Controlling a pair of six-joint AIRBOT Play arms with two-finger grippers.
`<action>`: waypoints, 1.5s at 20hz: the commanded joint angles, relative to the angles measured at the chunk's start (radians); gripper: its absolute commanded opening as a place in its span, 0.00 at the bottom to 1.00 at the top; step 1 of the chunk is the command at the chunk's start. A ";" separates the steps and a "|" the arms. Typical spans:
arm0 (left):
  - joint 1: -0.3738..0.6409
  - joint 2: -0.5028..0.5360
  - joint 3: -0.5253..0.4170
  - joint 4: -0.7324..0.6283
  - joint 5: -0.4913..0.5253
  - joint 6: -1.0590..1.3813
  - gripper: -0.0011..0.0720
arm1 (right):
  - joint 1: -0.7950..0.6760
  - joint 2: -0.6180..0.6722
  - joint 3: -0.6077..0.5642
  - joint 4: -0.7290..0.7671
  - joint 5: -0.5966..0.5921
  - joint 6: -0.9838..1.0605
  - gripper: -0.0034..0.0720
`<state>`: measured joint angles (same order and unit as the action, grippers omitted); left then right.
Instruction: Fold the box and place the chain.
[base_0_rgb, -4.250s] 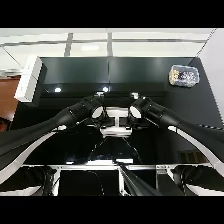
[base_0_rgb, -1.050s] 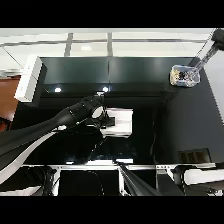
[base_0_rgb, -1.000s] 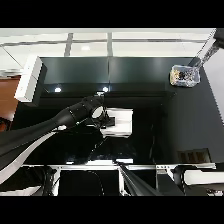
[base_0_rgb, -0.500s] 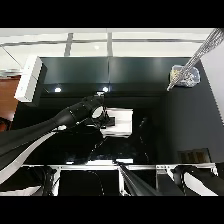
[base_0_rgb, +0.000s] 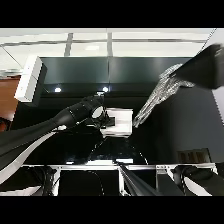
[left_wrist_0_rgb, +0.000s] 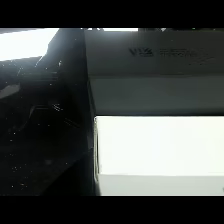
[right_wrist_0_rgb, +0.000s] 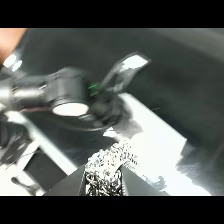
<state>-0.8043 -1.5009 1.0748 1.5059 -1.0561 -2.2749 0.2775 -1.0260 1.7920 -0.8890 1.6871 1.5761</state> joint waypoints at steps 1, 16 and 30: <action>0.000 0.001 0.000 0.000 0.000 0.000 0.05 | 0.121 0.003 -0.134 0.024 -0.120 0.013 0.06; 0.000 0.001 0.000 0.001 0.001 0.000 0.05 | 0.163 -0.002 -0.861 0.017 -0.605 0.014 0.07; 0.000 0.001 0.000 0.001 0.001 0.000 0.05 | 0.189 0.002 -0.913 -0.003 -0.681 0.017 0.50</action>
<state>-0.8043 -1.5009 1.0748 1.5063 -1.0557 -2.2749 0.4774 -1.0271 0.8795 -0.8730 0.9932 1.5940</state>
